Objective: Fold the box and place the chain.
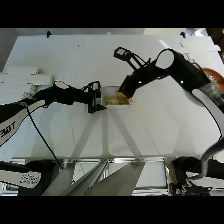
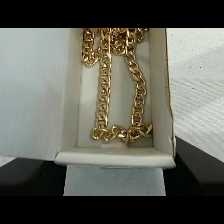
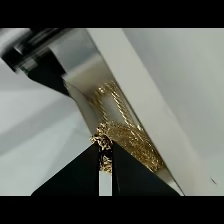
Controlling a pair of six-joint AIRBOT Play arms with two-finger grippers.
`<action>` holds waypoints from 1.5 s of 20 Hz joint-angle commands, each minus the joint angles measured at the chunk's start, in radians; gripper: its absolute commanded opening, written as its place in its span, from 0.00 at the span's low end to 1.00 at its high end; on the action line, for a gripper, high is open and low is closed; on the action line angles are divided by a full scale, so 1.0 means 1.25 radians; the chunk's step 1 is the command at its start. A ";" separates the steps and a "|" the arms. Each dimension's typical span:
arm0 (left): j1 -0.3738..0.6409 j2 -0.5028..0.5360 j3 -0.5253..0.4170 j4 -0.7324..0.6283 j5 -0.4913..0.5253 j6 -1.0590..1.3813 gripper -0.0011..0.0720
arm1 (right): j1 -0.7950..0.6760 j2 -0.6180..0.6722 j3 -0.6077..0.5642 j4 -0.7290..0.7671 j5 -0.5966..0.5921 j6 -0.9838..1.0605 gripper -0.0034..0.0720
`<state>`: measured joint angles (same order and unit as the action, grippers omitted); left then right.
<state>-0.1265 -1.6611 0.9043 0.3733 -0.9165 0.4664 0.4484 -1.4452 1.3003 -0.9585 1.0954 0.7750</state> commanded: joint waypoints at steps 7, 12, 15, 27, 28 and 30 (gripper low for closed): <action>0.000 0.000 0.000 0.000 0.000 0.000 0.37 | 0.035 -0.052 0.000 -0.014 -0.038 -0.007 0.06; 0.000 0.000 0.000 0.000 0.000 0.000 0.37 | 0.033 -0.069 0.000 -0.111 -0.026 0.052 0.40; 0.000 0.000 0.000 0.000 0.000 0.000 0.37 | 0.005 -0.048 0.000 -0.108 0.013 0.052 0.40; 0.000 0.000 0.000 0.000 0.000 0.000 0.37 | -0.257 -0.061 -0.074 0.031 0.177 -0.400 0.44; 0.000 0.000 0.000 0.000 0.000 0.000 0.37 | -0.257 -0.080 -0.074 0.034 0.177 -0.416 0.44; 0.000 0.000 0.000 0.000 0.000 0.000 0.37 | -0.248 -0.131 -0.074 0.052 0.171 -0.420 0.44</action>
